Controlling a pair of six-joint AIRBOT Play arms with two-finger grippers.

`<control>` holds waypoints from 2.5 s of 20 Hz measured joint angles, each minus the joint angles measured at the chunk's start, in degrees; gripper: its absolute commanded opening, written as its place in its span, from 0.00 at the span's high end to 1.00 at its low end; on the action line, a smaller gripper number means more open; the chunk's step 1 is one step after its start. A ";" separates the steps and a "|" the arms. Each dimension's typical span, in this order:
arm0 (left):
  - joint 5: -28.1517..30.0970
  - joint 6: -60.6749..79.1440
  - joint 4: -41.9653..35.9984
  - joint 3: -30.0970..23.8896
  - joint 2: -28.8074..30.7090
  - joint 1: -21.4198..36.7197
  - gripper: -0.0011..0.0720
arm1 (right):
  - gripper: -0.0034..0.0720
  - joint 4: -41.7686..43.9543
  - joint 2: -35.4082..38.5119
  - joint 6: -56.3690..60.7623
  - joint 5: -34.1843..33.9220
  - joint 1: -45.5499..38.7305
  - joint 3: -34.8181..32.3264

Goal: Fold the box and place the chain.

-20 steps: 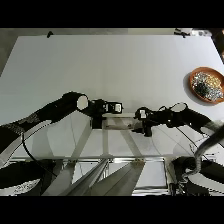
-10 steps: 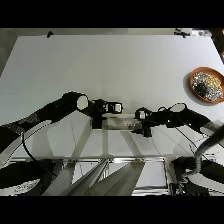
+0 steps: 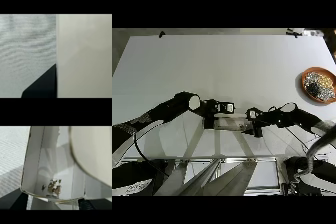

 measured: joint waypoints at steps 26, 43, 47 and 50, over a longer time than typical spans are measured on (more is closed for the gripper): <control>-0.04 -0.02 0.07 0.00 0.00 0.00 0.97 | 0.41 -3.30 -4.09 6.86 -3.32 2.60 1.99; -0.02 -0.02 0.00 0.00 0.00 0.00 0.97 | 0.18 -11.58 -2.56 13.84 -5.53 2.71 2.82; -0.02 -0.02 -0.04 0.00 0.00 0.00 0.97 | 0.03 -12.72 -1.27 14.27 -6.19 2.69 2.73; -0.04 -0.07 -0.04 0.00 0.00 0.00 0.97 | 0.02 -12.33 -0.44 14.51 -7.65 2.62 2.73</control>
